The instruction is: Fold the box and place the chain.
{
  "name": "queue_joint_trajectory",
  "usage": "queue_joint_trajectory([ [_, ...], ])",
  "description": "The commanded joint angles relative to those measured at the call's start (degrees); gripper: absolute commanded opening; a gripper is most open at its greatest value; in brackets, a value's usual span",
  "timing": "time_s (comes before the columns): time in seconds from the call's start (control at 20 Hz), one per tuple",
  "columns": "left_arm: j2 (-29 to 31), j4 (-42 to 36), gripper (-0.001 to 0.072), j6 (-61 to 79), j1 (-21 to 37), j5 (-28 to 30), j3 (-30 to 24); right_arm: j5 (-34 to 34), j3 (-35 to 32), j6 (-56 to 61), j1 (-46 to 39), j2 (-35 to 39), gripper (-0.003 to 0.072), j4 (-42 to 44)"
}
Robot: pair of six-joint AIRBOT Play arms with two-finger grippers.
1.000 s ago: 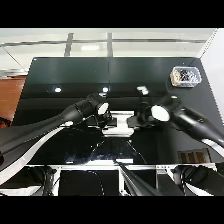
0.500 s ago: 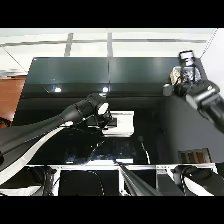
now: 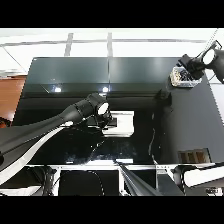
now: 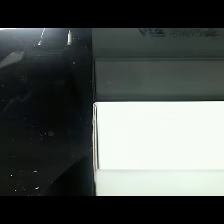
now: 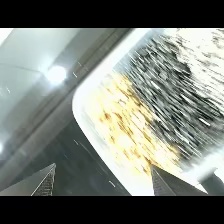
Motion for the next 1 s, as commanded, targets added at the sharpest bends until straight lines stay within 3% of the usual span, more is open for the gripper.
queue_joint_trajectory([
  [0.0, 0.02, -0.07, 0.0028, 0.00, 0.07, 0.04, 0.02, 3.06, 8.20, 4.42, -2.45, -8.24, 0.0705, 5.05],
  [0.1, 0.02, -0.07, 0.0027, 0.00, 0.07, 0.02, 0.02, 4.52, 8.20, 7.61, -3.17, -9.75, 0.0703, 5.97],
  [0.15, 0.02, -0.07, 0.0028, 0.00, 0.07, 0.00, 0.02, 4.90, 8.20, 7.65, -3.39, -10.27, 0.0591, 6.25],
  [0.2, 0.02, -0.07, 0.0028, 0.00, 0.07, 0.00, 0.02, 4.87, 8.20, 7.80, -3.65, -10.40, 0.0536, 6.38],
  [0.65, 0.02, -0.22, 0.0027, 0.00, 0.07, -0.02, 0.02, 4.39, 8.20, 6.91, -3.87, -12.68, 0.0537, 8.68],
  [0.7, 0.02, -0.24, 0.0027, 0.00, 0.07, 0.00, 0.02, 4.28, 8.20, 4.79, -3.80, -13.20, 0.0498, 9.99],
  [0.75, 0.02, -0.24, 0.0027, 0.00, 0.07, 0.00, 0.02, 4.24, 8.20, 1.64, -3.82, -13.33, 0.0239, 11.32],
  [0.8, 0.02, -0.24, 0.0028, 0.00, 0.07, 0.00, 0.02, 4.20, 8.24, -1.95, -3.82, -13.16, 0.0042, 12.11],
  [0.95, 0.02, -0.22, 0.0028, 0.00, 0.07, 0.04, 0.02, 5.97, 8.28, -12.63, -4.33, -10.84, 0.0015, 12.33],
])
